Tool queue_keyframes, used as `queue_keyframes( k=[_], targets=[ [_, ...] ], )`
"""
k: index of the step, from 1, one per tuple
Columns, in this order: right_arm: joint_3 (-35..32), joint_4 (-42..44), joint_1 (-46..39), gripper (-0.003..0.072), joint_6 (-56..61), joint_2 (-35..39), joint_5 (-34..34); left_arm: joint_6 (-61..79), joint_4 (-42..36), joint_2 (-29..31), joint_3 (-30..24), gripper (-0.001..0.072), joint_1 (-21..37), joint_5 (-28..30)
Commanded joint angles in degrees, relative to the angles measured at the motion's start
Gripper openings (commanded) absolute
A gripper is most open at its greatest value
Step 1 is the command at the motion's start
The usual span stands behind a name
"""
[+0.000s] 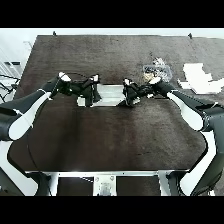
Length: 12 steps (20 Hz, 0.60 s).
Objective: Fold the box and place the chain.
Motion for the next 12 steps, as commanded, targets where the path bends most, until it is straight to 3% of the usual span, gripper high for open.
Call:
queue_keyframes(
  k=[1,3,8,12],
  targets=[
    [-0.02,-0.15,0.02,0.0579,0.0,-0.04,0.17,-0.11,1.2,0.15,0.02,0.0167,0.85,-3.85],
    [-0.02,-0.15,0.02,0.0579,-0.02,-0.04,0.17,0.17,1.49,0.66,0.02,0.0019,1.6,-6.27],
    [-0.02,-0.15,0.02,0.0579,-0.02,-0.04,0.17,-0.79,1.2,3.74,0.0,0.0017,4.35,-13.07],
    [-0.02,-0.15,0.02,0.0579,-0.02,-0.04,0.2,-5.7,1.29,9.7,0.0,0.0015,5.97,-13.44]
  ],
)
